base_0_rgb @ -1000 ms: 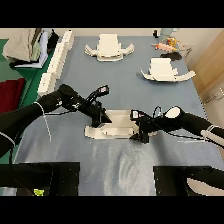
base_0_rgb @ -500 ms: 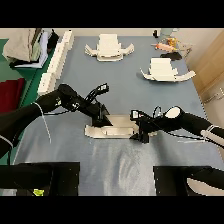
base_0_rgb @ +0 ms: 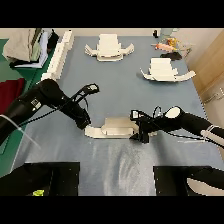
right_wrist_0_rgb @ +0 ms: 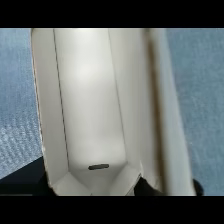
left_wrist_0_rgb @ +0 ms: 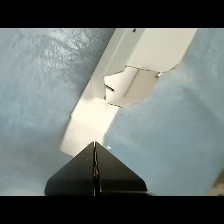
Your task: Fold the box.
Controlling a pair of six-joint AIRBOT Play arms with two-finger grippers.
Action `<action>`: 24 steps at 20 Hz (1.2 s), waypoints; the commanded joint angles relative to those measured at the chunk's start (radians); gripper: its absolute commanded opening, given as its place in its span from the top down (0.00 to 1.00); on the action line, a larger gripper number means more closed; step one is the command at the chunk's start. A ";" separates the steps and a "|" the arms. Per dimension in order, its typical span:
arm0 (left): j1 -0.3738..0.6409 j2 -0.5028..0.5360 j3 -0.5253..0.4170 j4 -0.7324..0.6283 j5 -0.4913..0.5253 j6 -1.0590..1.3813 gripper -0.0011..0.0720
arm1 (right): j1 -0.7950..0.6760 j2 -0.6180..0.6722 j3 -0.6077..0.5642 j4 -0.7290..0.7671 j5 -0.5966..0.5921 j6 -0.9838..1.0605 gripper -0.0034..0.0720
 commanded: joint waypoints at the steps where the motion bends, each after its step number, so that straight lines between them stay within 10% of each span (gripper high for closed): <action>1: -0.045 0.055 -0.002 -0.142 -0.039 -0.287 0.96 | 0.000 0.000 0.000 0.000 0.000 0.000 0.24; 6: -0.233 -0.067 -0.013 -0.377 0.299 -0.388 0.96 | 0.000 0.000 0.000 0.000 0.000 0.000 0.24; 12: -0.209 -0.209 -0.014 -0.449 0.526 -0.536 0.96 | 0.000 0.000 0.000 0.000 0.000 0.000 0.24; 24: -0.208 -0.347 -0.011 -0.374 0.511 -0.680 0.96 | 0.000 0.000 0.000 0.000 0.000 0.000 0.24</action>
